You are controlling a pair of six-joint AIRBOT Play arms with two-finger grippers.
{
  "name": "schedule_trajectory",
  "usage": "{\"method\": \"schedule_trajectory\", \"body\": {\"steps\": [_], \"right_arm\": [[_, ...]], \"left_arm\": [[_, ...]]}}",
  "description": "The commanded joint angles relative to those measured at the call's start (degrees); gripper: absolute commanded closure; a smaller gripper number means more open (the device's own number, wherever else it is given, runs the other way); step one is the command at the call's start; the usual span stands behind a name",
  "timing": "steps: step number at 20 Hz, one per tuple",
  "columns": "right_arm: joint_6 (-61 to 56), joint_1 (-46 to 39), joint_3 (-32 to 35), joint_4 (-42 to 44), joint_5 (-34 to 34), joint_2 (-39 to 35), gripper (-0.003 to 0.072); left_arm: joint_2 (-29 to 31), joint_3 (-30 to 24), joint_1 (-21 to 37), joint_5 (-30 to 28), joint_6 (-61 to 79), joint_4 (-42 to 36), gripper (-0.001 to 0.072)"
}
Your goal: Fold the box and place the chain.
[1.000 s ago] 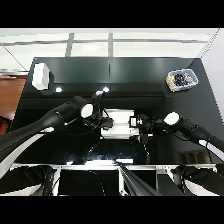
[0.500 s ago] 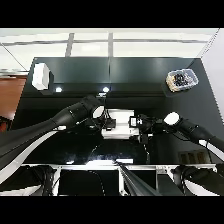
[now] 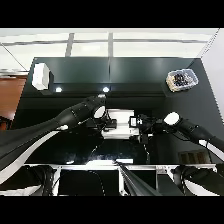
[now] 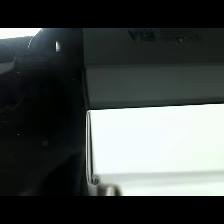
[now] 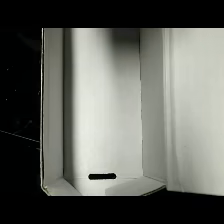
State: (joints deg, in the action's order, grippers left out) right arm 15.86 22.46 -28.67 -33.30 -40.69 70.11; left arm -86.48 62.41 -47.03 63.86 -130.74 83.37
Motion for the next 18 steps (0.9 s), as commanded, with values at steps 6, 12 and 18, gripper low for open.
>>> {"method": "schedule_trajectory", "body": {"steps": [6,12,18], "right_arm": [[0.0,0.04,0.04,0.02,0.0,0.04,0.0506],[-0.02,0.04,0.04,0.02,0.0,0.04,0.0506],[-0.02,0.04,0.04,0.02,0.02,0.04,0.0506]], "left_arm": [[-0.02,0.07,-0.02,-0.07,-0.24,-0.13,0.0663],[-0.02,0.07,-0.83,1.4,-0.22,0.39,0.0402],[-0.31,0.31,-2.27,1.33,-3.45,3.61,0.0405]]}}
